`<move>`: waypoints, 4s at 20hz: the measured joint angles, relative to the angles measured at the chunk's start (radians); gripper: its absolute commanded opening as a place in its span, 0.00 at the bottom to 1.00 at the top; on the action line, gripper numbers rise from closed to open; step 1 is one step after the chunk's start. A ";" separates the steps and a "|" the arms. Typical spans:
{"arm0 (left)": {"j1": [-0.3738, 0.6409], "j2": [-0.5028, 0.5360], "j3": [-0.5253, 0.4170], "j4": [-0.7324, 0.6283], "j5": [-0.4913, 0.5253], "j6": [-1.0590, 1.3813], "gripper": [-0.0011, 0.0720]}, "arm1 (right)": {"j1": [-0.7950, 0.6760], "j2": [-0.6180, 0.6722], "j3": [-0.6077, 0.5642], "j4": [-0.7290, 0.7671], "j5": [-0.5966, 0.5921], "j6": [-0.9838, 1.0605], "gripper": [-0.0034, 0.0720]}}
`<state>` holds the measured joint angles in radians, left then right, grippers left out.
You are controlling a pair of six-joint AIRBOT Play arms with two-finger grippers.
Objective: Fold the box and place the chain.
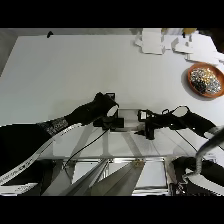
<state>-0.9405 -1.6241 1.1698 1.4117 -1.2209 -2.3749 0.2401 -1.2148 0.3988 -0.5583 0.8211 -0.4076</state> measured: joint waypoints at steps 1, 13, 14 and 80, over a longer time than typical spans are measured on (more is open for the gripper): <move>0.002 0.003 0.000 0.001 -0.004 0.000 0.48 | 0.000 0.000 0.000 0.000 0.000 0.000 0.49; 0.163 0.309 0.000 -0.026 -0.055 0.362 0.82 | 0.000 0.000 0.000 0.005 0.001 0.006 0.49; 0.188 0.348 -0.005 -0.039 -0.085 0.454 0.89 | 0.000 0.000 0.000 0.005 0.001 0.006 0.49; 0.372 0.180 -0.586 -1.237 0.432 2.945 0.30 | -0.001 0.000 0.000 0.006 0.002 0.006 0.49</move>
<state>-0.5686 -1.4441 0.5842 0.1749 -0.7891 0.5701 0.2394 -1.2148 0.3988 -0.5526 0.8230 -0.4015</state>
